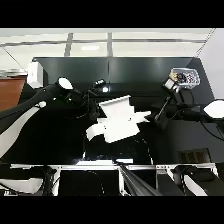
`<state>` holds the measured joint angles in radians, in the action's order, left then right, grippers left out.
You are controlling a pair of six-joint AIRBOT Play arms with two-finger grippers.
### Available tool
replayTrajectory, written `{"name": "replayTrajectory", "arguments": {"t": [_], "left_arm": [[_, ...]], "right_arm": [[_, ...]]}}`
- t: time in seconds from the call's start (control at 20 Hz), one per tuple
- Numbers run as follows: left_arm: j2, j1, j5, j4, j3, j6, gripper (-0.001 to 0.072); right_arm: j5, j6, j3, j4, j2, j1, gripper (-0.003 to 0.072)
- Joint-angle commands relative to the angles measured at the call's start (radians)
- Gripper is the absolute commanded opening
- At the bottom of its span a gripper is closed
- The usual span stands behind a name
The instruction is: Fold the box and place the chain.
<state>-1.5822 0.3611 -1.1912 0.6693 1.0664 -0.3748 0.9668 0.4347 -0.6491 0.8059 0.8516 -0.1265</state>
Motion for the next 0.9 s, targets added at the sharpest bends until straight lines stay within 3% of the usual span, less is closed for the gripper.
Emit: {"name": "replayTrajectory", "arguments": {"t": [0.0, 0.2, 0.45, 0.7, 0.85], "left_arm": [[0.020, 0.033, 0.097, 0.008, -0.023, 0.254, 0.0025], [-0.012, 0.061, 0.193, 0.016, -0.023, 0.297, 0.0024], [-0.022, 0.085, 0.180, 0.125, -0.023, 0.325, 0.0025], [-0.022, 0.084, 0.164, 0.135, -0.023, 0.323, 0.0025], [-0.022, 0.084, 0.163, 0.134, -0.023, 0.323, 0.0025]], "right_arm": [[-0.045, -0.200, 0.051, 0.071, 0.002, -0.077, 0.0697], [-0.084, -0.268, 0.121, 0.145, 0.024, -0.149, 0.0696], [-0.084, -0.283, 0.128, 0.111, 0.103, -0.161, 0.0697], [-0.071, -0.368, 0.128, 0.076, 0.171, -0.222, 0.0697], [-0.185, -0.366, 0.128, 0.024, 0.191, -0.285, 0.0697]]}}
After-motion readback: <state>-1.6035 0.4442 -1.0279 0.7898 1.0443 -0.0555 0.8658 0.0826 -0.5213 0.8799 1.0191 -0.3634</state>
